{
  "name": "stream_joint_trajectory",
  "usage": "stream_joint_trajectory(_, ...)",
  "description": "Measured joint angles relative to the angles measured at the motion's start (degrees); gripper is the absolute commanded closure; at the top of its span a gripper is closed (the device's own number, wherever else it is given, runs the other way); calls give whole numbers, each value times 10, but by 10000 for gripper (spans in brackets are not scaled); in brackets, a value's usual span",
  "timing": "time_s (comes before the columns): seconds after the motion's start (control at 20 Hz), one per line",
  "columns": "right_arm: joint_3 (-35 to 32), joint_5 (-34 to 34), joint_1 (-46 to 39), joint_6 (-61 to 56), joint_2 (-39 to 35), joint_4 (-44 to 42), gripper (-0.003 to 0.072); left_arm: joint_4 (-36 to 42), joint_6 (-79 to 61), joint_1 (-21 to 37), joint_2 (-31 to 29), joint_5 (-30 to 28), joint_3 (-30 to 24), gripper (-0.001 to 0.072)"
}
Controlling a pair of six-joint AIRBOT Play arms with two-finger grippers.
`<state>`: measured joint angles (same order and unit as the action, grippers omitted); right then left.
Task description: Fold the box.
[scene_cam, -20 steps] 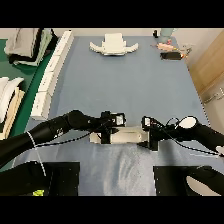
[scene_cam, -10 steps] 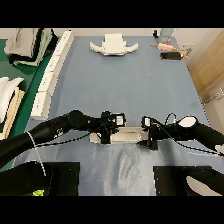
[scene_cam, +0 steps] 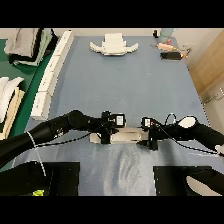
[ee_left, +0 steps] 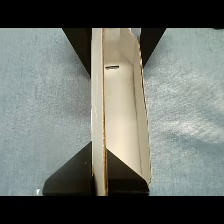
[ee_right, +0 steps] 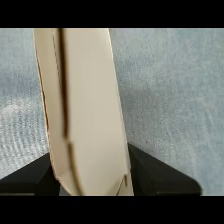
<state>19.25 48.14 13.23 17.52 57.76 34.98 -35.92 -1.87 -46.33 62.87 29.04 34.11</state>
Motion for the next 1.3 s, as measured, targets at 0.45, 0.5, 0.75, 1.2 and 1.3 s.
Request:
stream_joint_trajectory(0.45,0,-11,0,-23,0,3,162,0,0,0,0,0,0,696)
stream_joint_trajectory(0.5,0,-11,0,-25,0,3,162,0,0,0,0,0,0,696)
stream_joint_trajectory(0.75,0,-14,0,-29,0,2,162,0,0,0,0,0,0,696)
stream_joint_trajectory(1.2,0,-16,0,-30,0,2,161,3,0,-1,0,0,0,693)
stream_joint_trajectory(1.3,0,-17,0,-30,0,2,162,3,1,-1,0,0,0,391)
